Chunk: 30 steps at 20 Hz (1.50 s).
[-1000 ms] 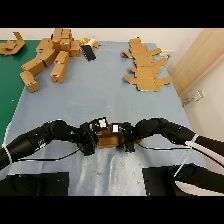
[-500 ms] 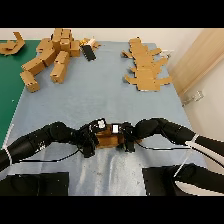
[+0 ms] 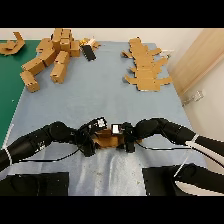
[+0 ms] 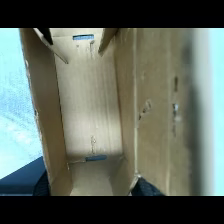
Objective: Fold the box.
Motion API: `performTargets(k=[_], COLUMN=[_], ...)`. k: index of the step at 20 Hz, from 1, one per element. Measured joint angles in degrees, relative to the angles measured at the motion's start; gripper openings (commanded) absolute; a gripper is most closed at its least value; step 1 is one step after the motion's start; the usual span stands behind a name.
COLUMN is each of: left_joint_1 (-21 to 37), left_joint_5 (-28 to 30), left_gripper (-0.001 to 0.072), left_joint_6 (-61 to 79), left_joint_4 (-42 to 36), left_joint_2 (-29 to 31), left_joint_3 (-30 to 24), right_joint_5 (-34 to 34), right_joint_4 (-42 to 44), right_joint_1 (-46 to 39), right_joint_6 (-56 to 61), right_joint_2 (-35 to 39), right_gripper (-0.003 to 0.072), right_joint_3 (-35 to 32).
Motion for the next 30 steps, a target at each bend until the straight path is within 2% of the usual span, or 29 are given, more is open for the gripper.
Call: performTargets(k=[1, 5, 9, 13, 18, 20, 23, 26, 30], left_joint_1=[0.00, 0.00, 0.28, 3.41, 14.12, 18.12, 21.00, 21.44, 19.41], left_joint_5=[0.07, 0.26, -0.39, -5.53, -12.37, -14.47, -13.09, -10.08, -6.08], left_gripper=[0.0011, 0.0011, 0.0011, 0.0012, 0.0012, 0.0012, 0.0011, 0.0011, 0.0012], left_joint_6=[-0.11, -5.05, -20.72, -38.29, -67.52, -75.63, -78.99, -76.39, -74.53], left_joint_4=[-0.15, 2.64, 15.23, 28.63, 34.80, 32.83, 23.78, 13.88, 7.48], left_joint_2=[0.00, 0.28, 3.74, 13.18, 25.66, 27.74, 28.41, 27.71, 25.59], left_joint_3=[0.00, 0.00, 0.00, -0.07, -4.50, -8.39, -14.69, -18.32, -20.02], right_joint_5=[0.02, 0.22, 0.22, 0.22, 0.20, 0.20, 0.20, 0.20, 0.20], right_joint_4=[0.02, 0.04, 0.04, 0.04, 0.07, 0.04, 0.07, 0.07, 0.07], right_joint_1=[0.00, 0.00, 0.00, 0.00, 0.00, 0.00, 0.00, 0.00, 0.00], right_joint_6=[0.09, 0.09, 0.09, 0.09, 0.07, 0.07, 0.07, 0.07, 0.04], right_joint_2=[0.00, 0.00, 0.00, 0.00, 0.00, 0.00, 0.00, 0.00, 0.00], right_gripper=[0.0499, 0.0499, 0.0499, 0.0499, 0.0499, 0.0499, 0.0499, 0.0499, 0.0499], right_joint_3=[0.00, 0.00, 0.00, 0.00, 0.00, 0.00, 0.00, 0.00, -0.02])
